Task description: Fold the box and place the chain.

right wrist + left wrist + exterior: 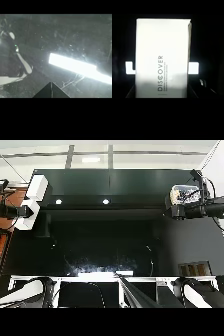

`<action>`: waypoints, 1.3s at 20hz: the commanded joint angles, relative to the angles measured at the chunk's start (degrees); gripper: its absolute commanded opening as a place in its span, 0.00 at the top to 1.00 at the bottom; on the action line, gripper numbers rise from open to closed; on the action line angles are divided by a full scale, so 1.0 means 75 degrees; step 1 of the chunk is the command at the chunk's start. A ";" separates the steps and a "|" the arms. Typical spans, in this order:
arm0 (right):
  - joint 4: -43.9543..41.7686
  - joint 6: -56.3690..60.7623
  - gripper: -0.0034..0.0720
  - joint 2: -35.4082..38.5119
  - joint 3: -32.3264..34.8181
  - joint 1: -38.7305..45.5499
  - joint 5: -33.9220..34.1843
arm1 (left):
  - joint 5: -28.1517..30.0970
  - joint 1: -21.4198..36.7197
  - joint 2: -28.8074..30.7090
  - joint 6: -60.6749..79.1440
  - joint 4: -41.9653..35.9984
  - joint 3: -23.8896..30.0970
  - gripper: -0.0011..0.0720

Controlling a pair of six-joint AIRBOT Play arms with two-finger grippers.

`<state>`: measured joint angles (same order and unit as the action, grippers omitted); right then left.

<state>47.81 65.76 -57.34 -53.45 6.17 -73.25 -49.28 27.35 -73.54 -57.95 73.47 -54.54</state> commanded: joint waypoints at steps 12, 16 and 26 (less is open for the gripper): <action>0.0009 0.0003 0.94 -0.0003 -0.0003 -0.0364 0.0536 | 0.1428 -0.0463 -0.1521 0.0280 -0.0157 -0.0778 0.01; 0.0082 -0.0003 0.94 0.0000 -0.0102 -0.0353 -0.0079 | 0.0163 -0.0481 -0.1096 0.0143 0.0318 -0.1784 0.01; 0.2267 0.0440 0.95 0.1215 -0.1428 -0.0358 0.0058 | -0.1766 -0.1017 0.1647 -0.0717 -0.1510 -0.2407 0.95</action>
<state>58.22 67.07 -52.23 -64.27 3.49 -78.96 -57.10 21.61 -66.85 -62.83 68.40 -74.35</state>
